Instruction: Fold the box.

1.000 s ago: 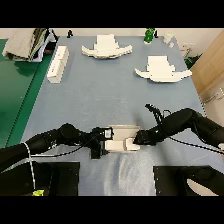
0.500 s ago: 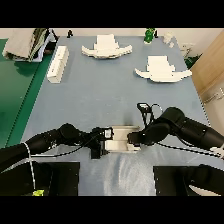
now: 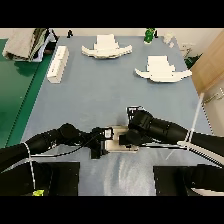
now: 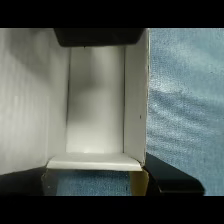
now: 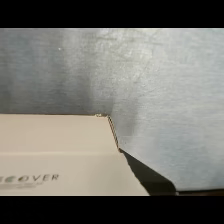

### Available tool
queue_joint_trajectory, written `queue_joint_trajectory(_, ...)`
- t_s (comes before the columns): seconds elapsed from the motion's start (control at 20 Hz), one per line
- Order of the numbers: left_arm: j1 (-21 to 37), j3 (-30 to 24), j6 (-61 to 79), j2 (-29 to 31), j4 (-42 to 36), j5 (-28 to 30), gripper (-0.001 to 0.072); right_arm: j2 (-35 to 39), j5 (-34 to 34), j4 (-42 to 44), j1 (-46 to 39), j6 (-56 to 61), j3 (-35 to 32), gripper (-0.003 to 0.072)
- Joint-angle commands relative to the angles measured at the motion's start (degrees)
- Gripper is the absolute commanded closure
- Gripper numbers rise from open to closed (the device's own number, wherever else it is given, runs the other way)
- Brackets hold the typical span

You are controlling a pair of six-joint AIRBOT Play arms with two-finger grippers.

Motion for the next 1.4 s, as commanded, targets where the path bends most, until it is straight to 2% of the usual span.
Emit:
queue_joint_trajectory(0.0,0.04,0.04,0.02,0.00,-0.02,0.00,0.0200,-1.88,-1.03,-2.73,0.68,2.91,0.96,0.0471)
queue_joint_trajectory(0.05,0.04,0.04,0.02,0.00,-0.02,0.02,0.0200,-1.88,-2.03,-2.97,0.70,2.86,0.96,0.0600)
queue_joint_trajectory(0.1,0.04,0.04,0.02,0.00,-0.02,0.02,0.0200,-1.88,-3.26,-3.21,0.70,2.84,0.94,0.0684)
queue_joint_trajectory(0.5,0.04,0.04,0.02,0.00,-0.02,0.02,0.0200,-1.77,-4.85,-3.37,0.70,2.47,0.94,0.0683)
queue_joint_trajectory(0.55,0.04,0.04,0.02,0.00,-0.02,0.02,0.0200,-1.53,-4.85,-3.34,0.70,1.99,0.96,0.0565)
queue_joint_trajectory(0.6,0.04,0.04,0.02,0.00,-0.02,0.02,0.0200,-0.98,-4.85,-3.19,0.70,1.70,0.96,0.0368)
queue_joint_trajectory(0.65,0.04,0.04,0.02,0.00,-0.02,0.02,0.0200,-0.26,-4.87,-3.10,0.70,1.51,0.96,0.0298)
queue_joint_trajectory(0.95,0.04,0.04,0.02,0.00,-0.02,0.02,0.0200,5.46,-7.72,-2.93,0.66,1.09,1.36,0.0298)
queue_joint_trajectory(1.15,0.04,0.04,0.02,0.00,-0.02,0.02,0.0200,12.46,-11.56,-2.71,0.63,0.46,2.75,0.0301)
queue_joint_trajectory(1.2,0.04,0.04,0.02,0.00,-0.02,0.02,0.0200,14.64,-12.66,-2.75,0.63,0.02,2.89,0.0381)
queue_joint_trajectory(1.25,0.04,0.04,0.02,0.00,-0.02,0.02,0.0200,16.48,-13.84,-3.13,0.52,-0.46,2.86,0.0492)
queue_joint_trajectory(1.3,0.04,0.04,0.02,0.00,-0.02,0.00,0.0200,18.01,-15.61,-4.33,-0.39,-1.14,2.84,0.0647)
queue_joint_trajectory(1.35,0.04,0.04,0.02,0.00,-0.02,0.00,0.0200,19.04,-17.55,-5.44,-1.92,-2.29,2.84,0.0685)
